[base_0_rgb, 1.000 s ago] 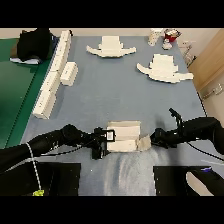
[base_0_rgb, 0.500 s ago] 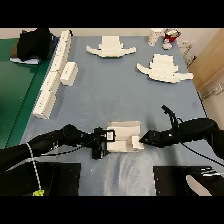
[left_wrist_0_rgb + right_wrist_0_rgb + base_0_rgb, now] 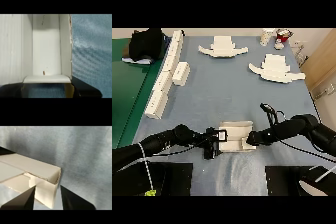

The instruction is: Fold the box.

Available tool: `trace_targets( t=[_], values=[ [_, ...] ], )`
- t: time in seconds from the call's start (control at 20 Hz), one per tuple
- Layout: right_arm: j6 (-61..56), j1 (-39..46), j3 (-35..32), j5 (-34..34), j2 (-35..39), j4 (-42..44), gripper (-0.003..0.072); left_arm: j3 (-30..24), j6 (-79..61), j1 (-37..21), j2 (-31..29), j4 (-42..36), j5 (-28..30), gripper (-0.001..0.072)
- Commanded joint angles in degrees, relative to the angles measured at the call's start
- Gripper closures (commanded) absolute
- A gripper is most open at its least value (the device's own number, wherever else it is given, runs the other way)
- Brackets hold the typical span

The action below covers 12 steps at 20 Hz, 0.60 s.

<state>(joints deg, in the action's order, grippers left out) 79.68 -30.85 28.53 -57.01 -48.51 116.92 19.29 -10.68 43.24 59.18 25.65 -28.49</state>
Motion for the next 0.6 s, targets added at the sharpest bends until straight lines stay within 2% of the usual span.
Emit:
trace_targets(
  t=[0.0,0.25,0.55],
  values=[
    [-16.1,-10.3,6.0,-1.4,-5.0,-14.9,0.0208,0.0,0.0,0.0,0.0,0.0,0.0,0.0299],
    [-33.5,-21.0,12.6,-6.4,-12.7,-27.1,0.0209,0.0,0.0,0.0,0.0,0.0,0.0,0.0299],
    [-38.9,-23.2,15.8,-9.5,-20.3,-30.3,0.0222,0.0,0.0,0.0,0.0,0.0,0.0,0.0299]
  ],
)
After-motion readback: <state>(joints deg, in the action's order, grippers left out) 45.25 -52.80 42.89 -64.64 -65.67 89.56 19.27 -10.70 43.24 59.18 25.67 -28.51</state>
